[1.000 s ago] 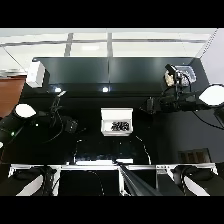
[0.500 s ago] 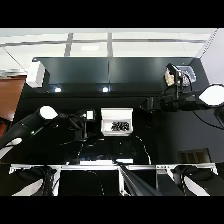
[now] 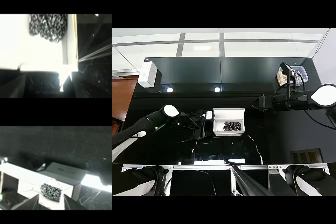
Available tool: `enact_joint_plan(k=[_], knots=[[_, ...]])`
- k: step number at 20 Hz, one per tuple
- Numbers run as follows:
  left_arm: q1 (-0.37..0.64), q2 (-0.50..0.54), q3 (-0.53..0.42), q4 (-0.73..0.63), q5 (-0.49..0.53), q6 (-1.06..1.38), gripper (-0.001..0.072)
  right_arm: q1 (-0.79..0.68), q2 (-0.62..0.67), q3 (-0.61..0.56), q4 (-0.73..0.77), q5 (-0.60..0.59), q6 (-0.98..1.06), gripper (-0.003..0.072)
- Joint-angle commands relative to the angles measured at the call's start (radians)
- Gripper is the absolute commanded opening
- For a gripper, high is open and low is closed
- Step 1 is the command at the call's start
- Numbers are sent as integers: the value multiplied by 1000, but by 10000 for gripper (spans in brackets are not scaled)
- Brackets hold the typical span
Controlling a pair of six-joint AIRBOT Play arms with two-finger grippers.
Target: Fold the box and place the chain.
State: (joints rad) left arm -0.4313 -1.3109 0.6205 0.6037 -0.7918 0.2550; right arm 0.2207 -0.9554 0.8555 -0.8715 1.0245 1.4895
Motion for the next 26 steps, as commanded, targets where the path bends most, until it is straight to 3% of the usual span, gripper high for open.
enact_joint_plan(k=[1,8,14,15,16,17,18,19,21,26], knots=[[-5,-12,5,-61,8,7,712,0,0,0,-1,-5,-1,368],[-7,-12,6,-70,29,11,711,0,0,0,-2,-8,-1,368],[-72,-13,5,-74,65,89,699,0,0,0,-2,-41,-2,368],[-74,-13,5,-74,66,89,622,0,0,0,-4,-46,-2,368],[-74,-13,5,-74,66,89,483,0,0,0,-10,-54,-2,369],[-74,-13,5,-74,66,89,391,0,0,0,-18,-69,-2,398],[-74,-13,5,-74,66,89,382,0,0,0,-20,-95,0,425],[-74,-13,5,-74,66,89,383,0,0,0,-20,-133,16,701],[-74,-13,5,-74,66,89,384,2,-22,0,-16,-197,48,720],[-74,-13,5,-74,60,89,384,103,-170,0,-44,-224,-58,720]])
